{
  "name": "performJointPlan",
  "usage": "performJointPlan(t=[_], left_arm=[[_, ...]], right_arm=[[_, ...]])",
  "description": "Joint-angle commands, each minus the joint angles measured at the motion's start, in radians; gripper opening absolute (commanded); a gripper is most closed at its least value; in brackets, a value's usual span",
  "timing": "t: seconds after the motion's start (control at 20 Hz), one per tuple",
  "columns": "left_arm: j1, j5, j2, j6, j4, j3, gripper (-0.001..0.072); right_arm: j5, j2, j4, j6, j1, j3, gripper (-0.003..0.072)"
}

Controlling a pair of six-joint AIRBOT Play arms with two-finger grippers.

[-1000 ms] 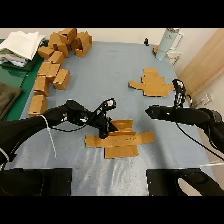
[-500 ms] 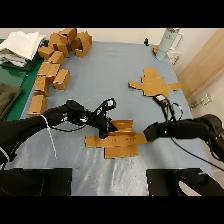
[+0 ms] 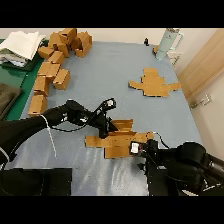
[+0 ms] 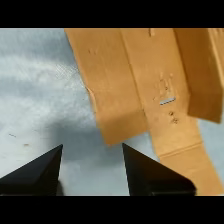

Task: Fold the box.

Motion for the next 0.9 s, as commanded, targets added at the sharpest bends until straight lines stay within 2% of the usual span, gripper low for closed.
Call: performJointPlan(t=[0.0, 0.05, 0.3, 0.85], left_arm=[[0.001, 0.001, 0.000, 0.000, 0.000, 0.000, 0.0014], [0.001, 0.001, 0.000, 0.000, 0.000, 0.000, 0.0013], [0.001, 0.001, 0.000, 0.000, 0.000, 0.000, 0.0014], [0.001, 0.000, 0.000, 0.000, 0.000, 0.000, 0.0013]], right_arm=[[0.156, -0.062, -0.138, -0.073, 0.047, -0.025, 0.0586], [0.181, -0.082, -0.145, -0.074, 0.047, -0.025, 0.0611], [0.256, -0.184, -0.131, -0.116, 0.047, -0.025, 0.0611], [0.337, -0.189, -0.192, -0.117, 0.047, -0.023, 0.0601]])
